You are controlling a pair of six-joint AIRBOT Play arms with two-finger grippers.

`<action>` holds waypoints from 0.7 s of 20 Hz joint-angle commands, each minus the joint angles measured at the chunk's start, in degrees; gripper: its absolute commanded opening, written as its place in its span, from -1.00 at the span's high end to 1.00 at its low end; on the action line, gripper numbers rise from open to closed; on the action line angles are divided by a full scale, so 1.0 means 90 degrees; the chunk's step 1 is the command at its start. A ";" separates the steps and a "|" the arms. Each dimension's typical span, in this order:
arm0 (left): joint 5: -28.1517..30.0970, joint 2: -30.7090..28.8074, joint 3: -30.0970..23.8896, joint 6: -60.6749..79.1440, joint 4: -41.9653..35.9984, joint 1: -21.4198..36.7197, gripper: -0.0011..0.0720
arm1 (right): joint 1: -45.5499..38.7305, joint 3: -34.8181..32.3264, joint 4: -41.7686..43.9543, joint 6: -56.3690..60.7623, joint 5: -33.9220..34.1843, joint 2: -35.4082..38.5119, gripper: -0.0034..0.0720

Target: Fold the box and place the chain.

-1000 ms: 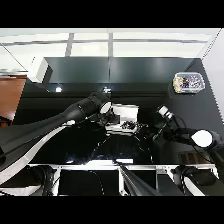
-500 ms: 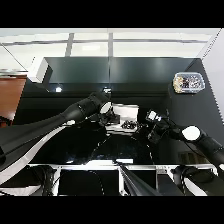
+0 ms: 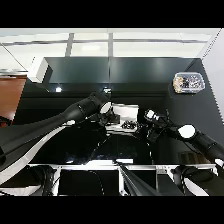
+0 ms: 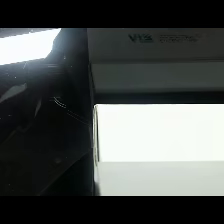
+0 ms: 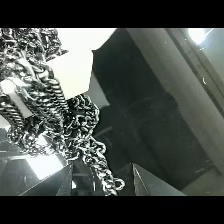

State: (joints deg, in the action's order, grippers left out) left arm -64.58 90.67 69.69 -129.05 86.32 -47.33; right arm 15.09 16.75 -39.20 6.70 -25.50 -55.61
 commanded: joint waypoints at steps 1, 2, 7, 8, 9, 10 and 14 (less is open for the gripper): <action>0.0000 -0.0002 -0.0002 0.0000 -0.0002 -0.0002 0.89 | 0.0002 -0.0005 -0.0024 0.0007 -0.0002 -0.0034 -0.20; 0.0000 -0.0002 -0.0002 0.0000 -0.0002 -0.0002 0.89 | 0.0002 -0.0005 -0.0024 0.0138 -0.0027 -0.0034 -0.20; 0.0002 -0.0002 -0.0002 0.0000 -0.0002 -0.0002 0.89 | 0.0002 -0.0005 -0.0027 0.0459 -0.0425 -0.0027 0.85; 0.0000 -0.0002 -0.0002 0.0000 0.0000 -0.0002 0.89 | 0.0002 -0.0005 -0.0032 0.0578 -0.0515 -0.0027 0.86; 0.0002 -0.0002 -0.0002 0.0000 -0.0002 -0.0002 0.89 | 0.0002 -0.0005 -0.0049 0.0690 -0.0549 -0.0024 0.86; 0.0000 -0.0002 -0.0002 0.0000 -0.0002 -0.0002 0.89 | 0.0002 -0.0005 -0.0051 0.0821 -0.0549 -0.0012 0.86; 0.0000 -0.0002 -0.0002 0.0000 -0.0002 -0.0002 0.89 | -0.0012 0.0240 -0.0068 0.1717 -0.0763 0.0257 0.86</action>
